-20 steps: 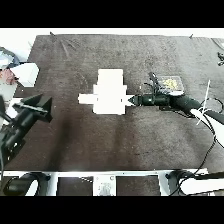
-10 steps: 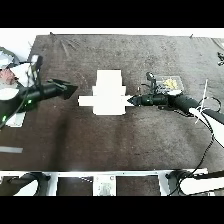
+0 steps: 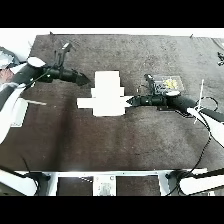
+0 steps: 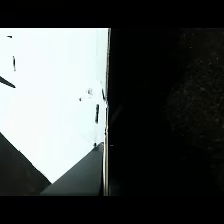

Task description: Fold the box and place the chain.

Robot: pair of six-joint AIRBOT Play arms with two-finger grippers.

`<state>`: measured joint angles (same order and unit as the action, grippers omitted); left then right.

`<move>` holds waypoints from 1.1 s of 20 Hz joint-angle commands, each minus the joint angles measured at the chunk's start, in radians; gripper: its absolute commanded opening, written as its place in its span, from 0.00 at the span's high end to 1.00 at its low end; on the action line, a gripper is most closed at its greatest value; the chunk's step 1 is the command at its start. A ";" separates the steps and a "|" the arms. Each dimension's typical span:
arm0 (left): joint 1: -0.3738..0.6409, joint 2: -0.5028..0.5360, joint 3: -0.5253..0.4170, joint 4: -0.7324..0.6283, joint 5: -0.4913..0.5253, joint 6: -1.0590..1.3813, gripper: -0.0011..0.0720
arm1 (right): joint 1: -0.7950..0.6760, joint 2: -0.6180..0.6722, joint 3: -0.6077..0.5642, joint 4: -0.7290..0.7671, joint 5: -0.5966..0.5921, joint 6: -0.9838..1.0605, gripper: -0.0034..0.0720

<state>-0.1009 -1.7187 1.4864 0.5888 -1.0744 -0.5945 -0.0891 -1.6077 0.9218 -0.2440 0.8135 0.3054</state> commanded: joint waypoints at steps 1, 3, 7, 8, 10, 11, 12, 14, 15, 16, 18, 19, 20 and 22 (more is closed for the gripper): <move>-0.021 -0.180 0.229 0.084 -0.138 -0.132 0.22 | 0.001 -0.026 0.001 0.030 0.017 -0.038 0.98; -0.022 -0.245 0.305 0.077 -0.205 -0.131 0.23 | 0.000 -0.024 0.001 0.067 0.016 -0.071 0.98; -0.022 -0.307 0.346 0.077 -0.231 -0.131 0.23 | 0.000 -0.024 0.001 0.069 0.016 -0.074 0.98; -0.022 -0.316 0.346 0.074 -0.243 -0.131 0.23 | 0.000 -0.024 0.001 0.069 0.016 -0.075 0.98; -0.022 -0.333 0.346 0.074 -0.259 -0.130 0.23 | 0.000 -0.024 0.001 0.069 0.013 -0.078 0.98; -0.022 -0.341 0.346 0.063 -0.265 -0.129 0.23 | 0.000 -0.024 0.001 0.069 0.013 -0.078 0.98; -0.022 -0.347 0.346 0.039 -0.280 -0.119 0.23 | 0.000 -0.024 0.001 0.069 0.013 -0.079 0.98; -0.022 -0.363 0.346 -0.005 -0.303 -0.103 0.25 | 0.000 -0.024 0.002 0.071 0.013 -0.098 0.98; -0.022 -0.368 0.346 -0.008 -0.307 -0.101 0.25 | 0.000 -0.024 0.003 0.074 0.013 -0.101 0.98; -0.022 -0.376 0.346 -0.019 -0.322 -0.092 0.25 | 0.000 -0.024 0.003 0.075 0.013 -0.101 0.98; -0.023 -0.395 0.346 -0.029 -0.365 -0.085 0.34 | 0.000 -0.024 0.003 0.076 0.014 -0.104 0.98; -0.025 -0.406 0.346 -0.046 -0.375 -0.085 0.34 | 0.000 -0.024 0.003 0.076 0.013 -0.104 0.98; -0.025 -0.415 0.346 -0.056 -0.374 -0.084 0.34 | 0.000 -0.024 0.003 0.076 0.013 -0.104 0.98; -0.027 -0.425 0.346 -0.079 -0.374 -0.072 0.34 | 0.000 -0.024 0.003 0.076 0.013 -0.105 0.98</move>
<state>-0.1261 -2.1239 1.8313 0.5465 -1.4269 -0.6811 -0.0891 -1.6318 0.9237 -0.1696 0.8268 0.2035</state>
